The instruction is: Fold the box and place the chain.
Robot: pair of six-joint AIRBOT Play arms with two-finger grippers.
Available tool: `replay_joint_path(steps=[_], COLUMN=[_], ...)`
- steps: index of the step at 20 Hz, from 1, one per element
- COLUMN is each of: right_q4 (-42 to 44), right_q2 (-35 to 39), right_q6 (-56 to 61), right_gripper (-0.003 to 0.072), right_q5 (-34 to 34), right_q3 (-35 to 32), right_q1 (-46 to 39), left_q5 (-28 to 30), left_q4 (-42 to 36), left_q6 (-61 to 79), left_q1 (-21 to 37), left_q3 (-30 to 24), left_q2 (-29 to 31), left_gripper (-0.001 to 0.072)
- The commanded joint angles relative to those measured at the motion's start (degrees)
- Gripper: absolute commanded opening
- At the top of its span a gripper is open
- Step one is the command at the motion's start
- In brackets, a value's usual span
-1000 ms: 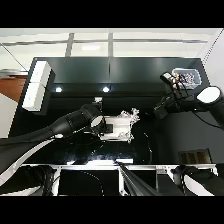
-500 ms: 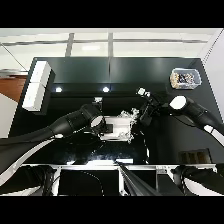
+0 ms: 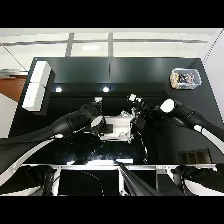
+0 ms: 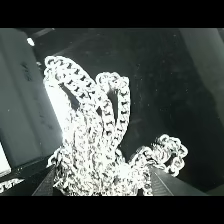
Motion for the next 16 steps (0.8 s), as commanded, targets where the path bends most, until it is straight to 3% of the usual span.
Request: replay_joint_path(steps=[1,4,5,6,11,16], right_q4=[0.1,0.1,0.1,0.1,-1.8,-3.3], right_q2=[-0.4,-0.4,-0.4,-0.4,2.6,14.8], right_q6=[0.8,2.3,3.1,3.3,11.1,15.7], right_gripper=[0.0699,0.0422,0.0271,0.0059,0.0039,0.0038], right_q5=[-0.8,0.4,1.2,2.2,7.1,16.8], right_q3=[0.0,0.0,0.0,0.0,0.1,0.7], right_q1=[0.3,0.3,0.3,0.3,-1.4,-8.6], left_q5=[0.0,0.0,0.0,0.0,0.0,0.0], left_q4=[0.0,0.0,0.0,0.0,0.0,0.0], left_q6=[0.0,0.0,0.0,0.0,0.0,0.0], left_q1=[0.0,0.0,0.0,0.0,0.0,0.0], left_q3=[0.0,0.0,0.0,0.0,0.0,0.0], left_q2=[0.0,0.0,0.0,0.0,0.0,0.0], left_gripper=[0.0031,0.0030,0.0031,0.0031,0.0030,0.0031])
